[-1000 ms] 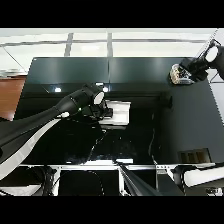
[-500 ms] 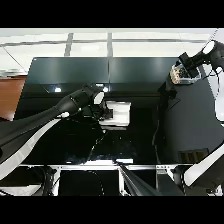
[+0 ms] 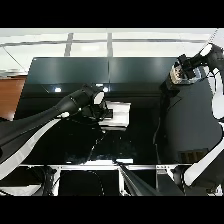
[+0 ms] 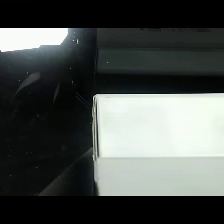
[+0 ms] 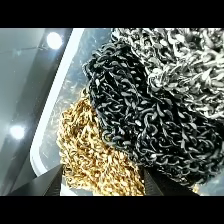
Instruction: Fold the box and place the chain.
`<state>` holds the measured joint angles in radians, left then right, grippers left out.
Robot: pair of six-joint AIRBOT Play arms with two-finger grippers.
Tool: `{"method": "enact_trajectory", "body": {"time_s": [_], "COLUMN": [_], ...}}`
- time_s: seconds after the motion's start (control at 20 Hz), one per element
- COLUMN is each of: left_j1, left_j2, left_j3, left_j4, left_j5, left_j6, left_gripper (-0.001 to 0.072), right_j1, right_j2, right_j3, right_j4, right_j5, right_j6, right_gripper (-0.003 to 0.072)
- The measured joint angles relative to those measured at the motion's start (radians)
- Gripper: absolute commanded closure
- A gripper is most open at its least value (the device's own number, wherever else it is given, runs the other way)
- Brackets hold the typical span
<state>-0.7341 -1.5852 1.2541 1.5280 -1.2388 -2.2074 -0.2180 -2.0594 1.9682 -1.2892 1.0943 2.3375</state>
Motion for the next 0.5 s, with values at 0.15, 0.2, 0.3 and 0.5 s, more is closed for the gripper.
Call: {"method": "enact_trajectory", "body": {"time_s": [0.15, 0.2, 0.3, 0.5], "left_j1": [0.000, 0.000, 0.000, 0.000], "left_j2": [0.000, 0.000, 0.000, 0.000], "left_j3": [0.000, 0.000, 0.000, 0.000], "left_j4": [0.000, 0.000, 0.000, -0.001], "left_j5": [0.001, 0.002, 0.010, 0.016], "left_j6": [0.000, 0.000, -0.001, -0.002], "left_gripper": [0.0682, 0.0682, 0.0682, 0.0682], "right_j1": [0.000, 0.000, 0.000, -0.008], "right_j2": [-0.007, -0.005, 0.013, 0.124], "right_j3": [0.001, 0.001, -0.001, 0.000], "right_j4": [0.007, 0.013, 0.024, 0.038], "right_j5": [0.010, 0.016, 0.053, 0.076], "right_j6": [-0.041, -0.079, -0.166, -0.377], "right_gripper": [0.0630, 0.0667, 0.0669, 0.0670]}}
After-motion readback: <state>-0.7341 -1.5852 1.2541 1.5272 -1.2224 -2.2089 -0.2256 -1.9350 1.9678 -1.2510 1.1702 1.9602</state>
